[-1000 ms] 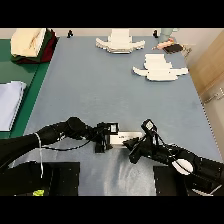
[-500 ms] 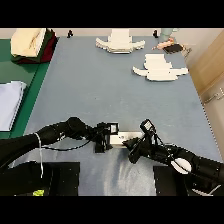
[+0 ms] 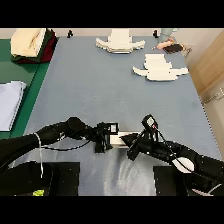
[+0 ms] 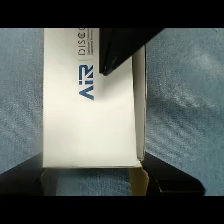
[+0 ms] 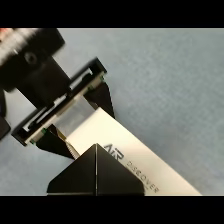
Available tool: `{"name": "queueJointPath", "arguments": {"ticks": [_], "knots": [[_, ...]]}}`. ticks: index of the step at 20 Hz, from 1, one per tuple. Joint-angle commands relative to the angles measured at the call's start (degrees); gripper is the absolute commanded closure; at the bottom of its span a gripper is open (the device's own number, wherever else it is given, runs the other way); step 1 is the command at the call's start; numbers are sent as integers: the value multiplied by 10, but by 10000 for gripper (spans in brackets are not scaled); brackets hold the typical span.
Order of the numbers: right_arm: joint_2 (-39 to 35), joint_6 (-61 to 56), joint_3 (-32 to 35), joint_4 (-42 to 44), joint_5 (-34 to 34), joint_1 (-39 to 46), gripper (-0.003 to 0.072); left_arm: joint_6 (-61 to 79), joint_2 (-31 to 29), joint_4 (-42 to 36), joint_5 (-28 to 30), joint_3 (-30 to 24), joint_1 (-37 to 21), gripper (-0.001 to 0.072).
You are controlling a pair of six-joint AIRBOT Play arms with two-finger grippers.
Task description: Fold the box.
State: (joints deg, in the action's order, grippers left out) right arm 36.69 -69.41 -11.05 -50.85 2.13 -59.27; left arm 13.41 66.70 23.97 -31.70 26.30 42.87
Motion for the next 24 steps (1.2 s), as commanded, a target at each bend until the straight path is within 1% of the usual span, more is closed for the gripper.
{"name": "queueJointPath", "arguments": {"ticks": [1,5,6,8,12,15,17,18,19,21,24], "knots": [[-2,0,-15,-15,-11,0,682,0,0,0,1,0,0,184],[-2,0,-16,-21,-3,14,682,0,0,0,1,0,0,185],[-2,0,-17,-21,8,27,682,0,0,0,1,0,0,184],[-2,0,-30,-48,55,60,682,0,0,0,1,0,0,184],[-2,-22,-90,-139,180,154,682,0,0,0,1,0,0,185],[5,-102,-160,-257,319,235,682,0,0,0,1,0,0,184],[28,-161,-217,-340,421,276,682,0,0,0,1,0,0,185],[46,-187,-244,-361,466,293,682,0,0,0,1,0,0,185],[67,-209,-273,-369,510,308,682,0,0,0,1,0,0,185],[112,-252,-322,-369,569,322,682,0,0,0,1,0,0,184],[178,-357,-372,-373,617,322,682,0,0,0,1,0,0,185]]}}
